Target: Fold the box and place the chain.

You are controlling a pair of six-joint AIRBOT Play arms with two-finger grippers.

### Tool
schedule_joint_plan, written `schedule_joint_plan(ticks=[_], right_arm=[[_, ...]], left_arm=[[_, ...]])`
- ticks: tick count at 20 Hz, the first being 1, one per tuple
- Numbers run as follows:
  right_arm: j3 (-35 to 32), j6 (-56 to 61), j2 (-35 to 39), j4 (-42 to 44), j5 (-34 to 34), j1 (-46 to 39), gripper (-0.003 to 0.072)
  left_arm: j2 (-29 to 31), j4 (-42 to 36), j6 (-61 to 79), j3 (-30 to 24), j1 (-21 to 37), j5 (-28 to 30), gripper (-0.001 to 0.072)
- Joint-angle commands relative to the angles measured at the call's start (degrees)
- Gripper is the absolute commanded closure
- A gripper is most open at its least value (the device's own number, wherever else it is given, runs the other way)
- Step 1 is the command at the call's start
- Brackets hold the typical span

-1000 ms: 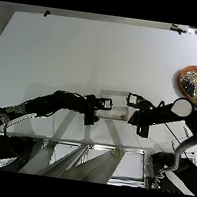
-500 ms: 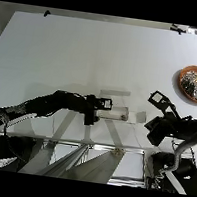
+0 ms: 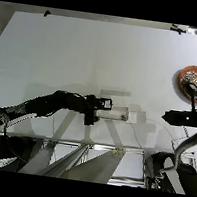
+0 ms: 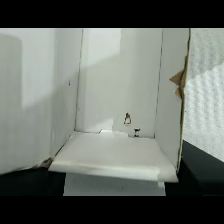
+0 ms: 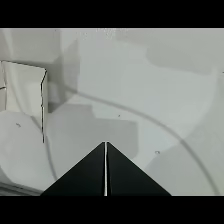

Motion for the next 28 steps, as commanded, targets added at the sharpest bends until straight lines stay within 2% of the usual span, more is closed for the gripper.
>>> schedule_joint_plan(ticks=[1, 3, 6, 9, 17, 19, 20, 22, 26, 28], right_arm=[[-0.11, -4.48, -12.44, 8.57, -2.32, -3.54, 0.0673], [-0.11, -5.99, -20.20, 8.26, -3.50, 1.11, 0.0673], [-0.11, -7.04, -25.73, 10.47, -7.37, 9.01, 0.0672], [-0.11, -7.04, -26.45, 10.60, -11.02, 13.77, 0.0676], [-2.43, -7.43, -26.67, 10.56, -8.33, 13.90, 0.0675], [-2.91, -8.41, -26.64, 12.81, -7.06, 13.90, 0.0674], [-2.91, -9.49, -26.60, 15.30, -5.97, 13.90, 0.0666], [-2.86, -12.20, -26.53, 21.22, -3.93, 13.90, 0.0535], [-2.84, -12.98, -24.61, 26.88, -2.64, 13.90, 0.0523], [-2.84, -12.92, -23.28, 27.39, -1.49, 13.90, 0.0486]], left_arm=[[0.04, 0.02, 0.00, -0.02, 0.02, 0.02, 0.0455], [0.04, 0.00, 0.00, -0.02, 0.02, 0.02, 0.0455], [0.04, 0.00, 0.00, -0.02, 0.02, 0.00, 0.0455], [0.04, 0.00, 0.00, -0.02, 0.02, 0.02, 0.0455], [0.04, 0.02, -0.02, -0.02, 0.02, 0.00, 0.0455], [0.04, 0.02, -0.02, -0.02, 0.02, 0.00, 0.0455], [0.04, 0.02, 0.00, -0.02, 0.02, 0.02, 0.0455], [0.04, 0.02, 0.00, -0.02, 0.02, 0.02, 0.0455], [0.04, 0.02, 0.00, -0.02, 0.02, 0.02, 0.0455], [0.04, 0.02, 0.00, -0.02, 0.02, 0.02, 0.0455]])
